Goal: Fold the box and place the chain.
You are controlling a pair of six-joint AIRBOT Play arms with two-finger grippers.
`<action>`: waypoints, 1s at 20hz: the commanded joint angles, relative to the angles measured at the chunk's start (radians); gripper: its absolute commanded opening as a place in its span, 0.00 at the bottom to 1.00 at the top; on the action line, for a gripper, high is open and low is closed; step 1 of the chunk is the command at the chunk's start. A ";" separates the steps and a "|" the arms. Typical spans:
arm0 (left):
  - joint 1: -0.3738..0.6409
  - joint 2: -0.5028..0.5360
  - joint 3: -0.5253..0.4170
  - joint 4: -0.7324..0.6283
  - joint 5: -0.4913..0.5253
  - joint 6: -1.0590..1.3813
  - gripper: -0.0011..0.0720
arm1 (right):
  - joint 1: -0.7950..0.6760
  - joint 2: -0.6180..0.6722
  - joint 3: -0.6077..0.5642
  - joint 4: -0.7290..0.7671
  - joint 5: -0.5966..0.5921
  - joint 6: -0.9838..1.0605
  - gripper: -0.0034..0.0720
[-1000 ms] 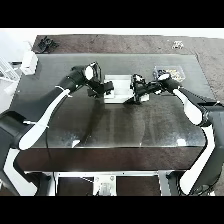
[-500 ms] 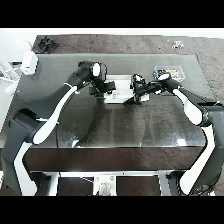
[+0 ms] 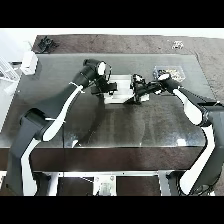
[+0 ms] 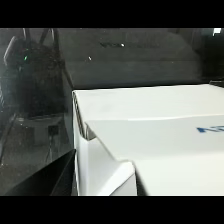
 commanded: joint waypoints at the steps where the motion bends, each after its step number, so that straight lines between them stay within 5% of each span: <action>1: -0.004 -0.007 0.010 0.004 -0.016 -0.003 0.57 | 0.000 0.000 0.000 0.000 0.000 0.000 0.88; 20: 0.007 -0.024 0.026 0.056 -0.075 0.015 0.57 | 0.000 0.000 0.000 0.000 0.000 0.000 0.88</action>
